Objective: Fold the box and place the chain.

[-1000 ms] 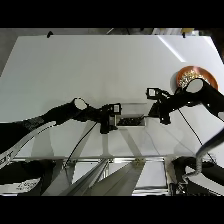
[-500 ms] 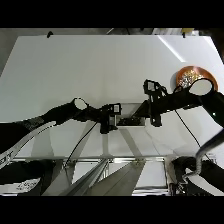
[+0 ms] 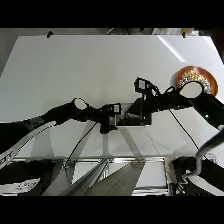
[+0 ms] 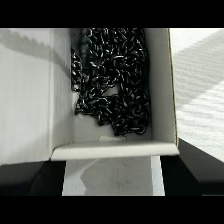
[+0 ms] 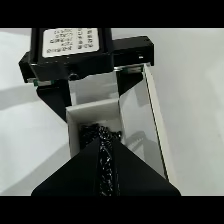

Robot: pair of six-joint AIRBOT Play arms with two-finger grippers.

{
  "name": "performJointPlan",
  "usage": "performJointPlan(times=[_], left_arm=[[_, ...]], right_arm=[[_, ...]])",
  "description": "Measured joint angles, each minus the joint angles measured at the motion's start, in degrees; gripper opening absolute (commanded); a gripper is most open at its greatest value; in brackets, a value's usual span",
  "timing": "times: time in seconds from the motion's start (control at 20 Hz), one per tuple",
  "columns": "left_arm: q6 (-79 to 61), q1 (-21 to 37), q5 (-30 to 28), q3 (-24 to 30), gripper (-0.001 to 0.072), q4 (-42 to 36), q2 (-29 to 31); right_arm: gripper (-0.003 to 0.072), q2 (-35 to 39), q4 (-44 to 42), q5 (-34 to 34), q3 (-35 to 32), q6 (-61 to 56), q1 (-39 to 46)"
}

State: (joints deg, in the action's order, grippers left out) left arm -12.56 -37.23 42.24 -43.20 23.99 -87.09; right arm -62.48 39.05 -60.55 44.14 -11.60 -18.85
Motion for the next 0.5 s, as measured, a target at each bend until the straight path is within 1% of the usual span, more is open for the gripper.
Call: performJointPlan(times=[0.15, 0.2, 0.25, 0.3, 0.35, 0.4, 0.45, 0.5], left_arm=[[0.0, 0.0, 0.0, 0.0, 0.0255, 0.0, 0.0], [0.0, 0.0, 0.0, 0.0, 0.0255, 0.0, 0.0], [0.0, 0.0, 0.0, 0.0, 0.0255, 0.0, 0.0], [0.0, 0.0, 0.02, 0.0, 0.0255, 0.0, 0.0], [0.0, 0.0, 0.0, 0.0, 0.0255, 0.0, 0.0], [0.0, 0.0, 0.02, 0.0, 0.0255, 0.0, 0.0], [0.0, 0.0, 0.02, 0.0, 0.0255, 0.0, 0.0], [0.0, 0.0, 0.02, 0.0, 0.0255, 0.0, 0.0]], right_arm=[[0.0017, -0.35, -0.15, 0.96, -0.35, -1.07, -0.24], [0.0097, -0.42, 0.04, 1.11, -0.44, -1.27, -0.26], [0.0213, -0.46, 0.48, 1.22, -0.48, -1.49, -0.28], [0.0284, -0.48, 0.92, 1.36, -0.55, -1.53, -0.28], [0.0291, -0.52, 1.36, 1.33, -0.55, -1.57, -0.28], [0.0285, -0.52, 1.68, 1.2, -0.42, -1.75, -0.28], [0.0232, -0.52, 2.19, 0.46, 0.04, -1.77, -0.28], [0.0055, -0.55, 2.91, -0.72, 0.87, -1.88, -0.28]])
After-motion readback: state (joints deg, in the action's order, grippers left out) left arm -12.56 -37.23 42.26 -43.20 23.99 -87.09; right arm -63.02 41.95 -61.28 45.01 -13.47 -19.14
